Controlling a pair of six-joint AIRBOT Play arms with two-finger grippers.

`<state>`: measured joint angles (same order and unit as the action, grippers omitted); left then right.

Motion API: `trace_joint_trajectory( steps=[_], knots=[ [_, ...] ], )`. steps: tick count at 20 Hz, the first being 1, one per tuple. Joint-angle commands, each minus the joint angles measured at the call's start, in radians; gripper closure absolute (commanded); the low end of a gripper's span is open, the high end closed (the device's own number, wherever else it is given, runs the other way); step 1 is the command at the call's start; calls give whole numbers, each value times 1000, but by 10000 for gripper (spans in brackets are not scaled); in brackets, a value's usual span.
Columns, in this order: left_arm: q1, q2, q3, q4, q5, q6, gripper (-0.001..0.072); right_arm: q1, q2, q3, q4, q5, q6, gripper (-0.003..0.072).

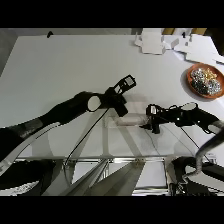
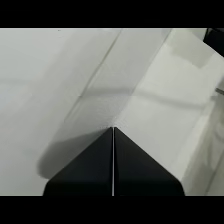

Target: Fold the box and place the chain.

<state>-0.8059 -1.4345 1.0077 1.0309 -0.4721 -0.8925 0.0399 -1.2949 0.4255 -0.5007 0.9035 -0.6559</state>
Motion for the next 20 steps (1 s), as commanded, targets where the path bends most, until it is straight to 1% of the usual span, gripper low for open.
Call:
trace_joint_trajectory(
  steps=[1, 3, 4, 8, 10, 11, 13, 14, 17, 20],
  knots=[
    [45, 117, 0, 86, -233, -6, 700, 1, 0, 0, 0, 2, 0, 209],
    [71, 137, 0, 108, -363, 15, 699, 1, 0, 0, 0, 2, 0, 209],
    [79, 131, -7, 104, -399, 61, 700, 1, 0, 0, 0, 2, 0, 209],
    [81, 103, -85, 8, -365, 303, 691, 1, 0, 0, 0, 2, 0, 209],
    [81, 87, -105, -14, -362, 355, 666, 1, 0, 0, 1, 2, 0, 209],
    [81, 82, -111, -13, -362, 354, 640, 1, 0, 0, 0, 2, 0, 209],
    [82, 74, -124, -4, -363, 379, 517, 1, 0, 0, 0, 2, 0, 209],
    [82, 72, -133, -3, -361, 425, 474, 1, 0, 0, 0, 2, 0, 209],
    [82, 71, -159, -11, -360, 621, 474, 1, 0, 0, 0, 2, 0, 209],
    [81, 69, -175, -93, -301, 742, 474, 1, 0, 0, 0, 2, 0, 209]
  ],
)
